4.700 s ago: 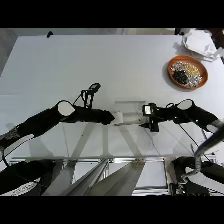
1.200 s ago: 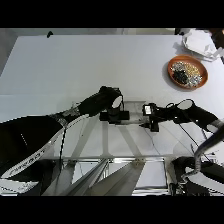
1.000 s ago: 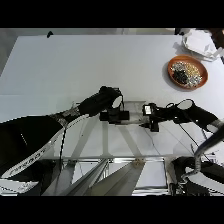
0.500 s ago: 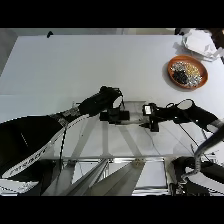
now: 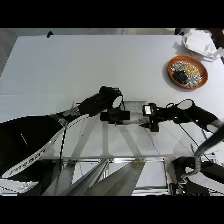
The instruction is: Fold the box and place the chain.
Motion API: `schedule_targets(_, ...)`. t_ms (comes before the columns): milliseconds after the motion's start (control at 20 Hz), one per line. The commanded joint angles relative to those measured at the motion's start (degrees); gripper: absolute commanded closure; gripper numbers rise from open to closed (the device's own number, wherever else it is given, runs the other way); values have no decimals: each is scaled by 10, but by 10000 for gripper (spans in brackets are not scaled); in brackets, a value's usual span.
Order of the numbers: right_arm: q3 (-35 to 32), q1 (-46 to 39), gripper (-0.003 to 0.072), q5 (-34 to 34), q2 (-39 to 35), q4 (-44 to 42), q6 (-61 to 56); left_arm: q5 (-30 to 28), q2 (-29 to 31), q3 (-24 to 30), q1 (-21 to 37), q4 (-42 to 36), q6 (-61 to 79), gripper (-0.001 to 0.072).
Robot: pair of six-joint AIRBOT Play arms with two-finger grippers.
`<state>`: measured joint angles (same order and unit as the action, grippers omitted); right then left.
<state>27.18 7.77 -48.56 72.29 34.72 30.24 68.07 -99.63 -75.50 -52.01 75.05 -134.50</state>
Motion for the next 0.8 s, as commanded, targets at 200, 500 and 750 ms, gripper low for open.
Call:
schedule_targets(200, 0, 0, 270, -1, 0, 0, -2, 12, 30, 0, 23, -50, 88, 259)
schedule_targets(500, 0, 0, 270, -1, 0, 0, -2, 14, 106, 0, 68, -14, 155, 259)
schedule_targets(750, 0, 0, 270, -1, 0, 0, -2, 14, 195, 17, 81, 82, 518, 20)
